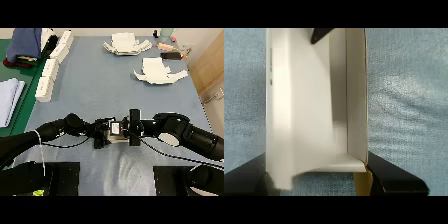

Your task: Fold the box.

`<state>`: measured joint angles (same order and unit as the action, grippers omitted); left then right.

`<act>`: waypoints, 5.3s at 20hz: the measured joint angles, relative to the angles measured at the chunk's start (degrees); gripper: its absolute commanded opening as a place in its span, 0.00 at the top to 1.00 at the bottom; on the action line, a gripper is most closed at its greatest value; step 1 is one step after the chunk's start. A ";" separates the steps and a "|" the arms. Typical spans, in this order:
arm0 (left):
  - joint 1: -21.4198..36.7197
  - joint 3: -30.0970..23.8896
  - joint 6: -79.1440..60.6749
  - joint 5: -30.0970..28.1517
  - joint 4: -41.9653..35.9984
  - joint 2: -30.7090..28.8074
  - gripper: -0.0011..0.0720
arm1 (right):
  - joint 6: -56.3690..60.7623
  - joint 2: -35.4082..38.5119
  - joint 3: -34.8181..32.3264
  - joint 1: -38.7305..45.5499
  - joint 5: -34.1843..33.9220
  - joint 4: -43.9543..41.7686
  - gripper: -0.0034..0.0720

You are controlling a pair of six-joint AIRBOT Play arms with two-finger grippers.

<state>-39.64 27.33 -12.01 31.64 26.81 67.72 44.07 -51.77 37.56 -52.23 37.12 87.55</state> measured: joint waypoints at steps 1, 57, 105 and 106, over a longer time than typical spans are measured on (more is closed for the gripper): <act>0.00 0.00 0.00 0.00 0.00 0.00 0.31 | -0.13 0.00 0.00 0.00 0.52 -0.79 0.49; 0.00 -0.02 0.02 0.02 -0.02 0.00 0.31 | 46.47 12.57 -18.75 -1.29 -22.10 -12.15 0.95; 0.00 -0.02 0.04 -0.02 -0.04 0.00 0.31 | 55.32 2.38 2.82 18.97 16.79 13.31 0.95; 0.00 -0.02 0.02 -0.04 -0.04 0.00 0.31 | 57.09 0.90 3.91 20.00 19.15 13.49 0.95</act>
<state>-39.64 27.31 -11.99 31.59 26.76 67.72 101.16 -50.87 41.47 -32.23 56.27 101.03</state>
